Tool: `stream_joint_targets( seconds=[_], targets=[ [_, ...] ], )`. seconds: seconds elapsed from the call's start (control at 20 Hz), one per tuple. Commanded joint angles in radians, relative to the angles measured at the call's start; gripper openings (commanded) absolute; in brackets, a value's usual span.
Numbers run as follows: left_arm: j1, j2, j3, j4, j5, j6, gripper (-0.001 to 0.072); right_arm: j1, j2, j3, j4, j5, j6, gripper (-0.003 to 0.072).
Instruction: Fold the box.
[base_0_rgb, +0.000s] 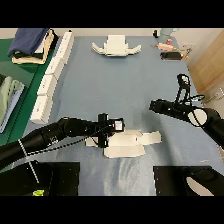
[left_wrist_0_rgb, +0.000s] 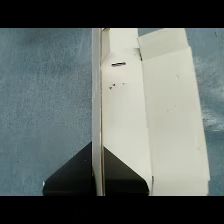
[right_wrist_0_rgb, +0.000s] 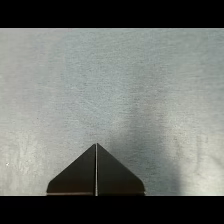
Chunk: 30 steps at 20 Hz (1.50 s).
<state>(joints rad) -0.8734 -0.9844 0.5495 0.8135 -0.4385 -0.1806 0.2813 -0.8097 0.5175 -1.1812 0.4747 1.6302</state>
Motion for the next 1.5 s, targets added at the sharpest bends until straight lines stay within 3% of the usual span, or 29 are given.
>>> stream_joint_targets(
  seconds=[0.0,0.65,1.1,1.45],
  targets=[
    [0.01,0.002,0.014,-0.005,-0.002,0.006,0.0012,0.001,0.001,0.001,0.0,0.002,0.0,0.0003],
    [0.009,-0.067,0.021,-0.058,-0.046,0.003,0.0013,0.001,0.001,0.001,0.001,0.005,0.0,0.0004],
    [0.006,-0.069,0.021,-0.059,-0.123,-0.03,0.0014,0.001,0.001,0.001,0.001,0.019,0.0,0.0003],
    [0.007,-0.069,0.021,-0.058,-0.119,-0.03,0.0014,0.0,0.005,0.002,0.001,0.073,0.001,0.0003]
  ],
)
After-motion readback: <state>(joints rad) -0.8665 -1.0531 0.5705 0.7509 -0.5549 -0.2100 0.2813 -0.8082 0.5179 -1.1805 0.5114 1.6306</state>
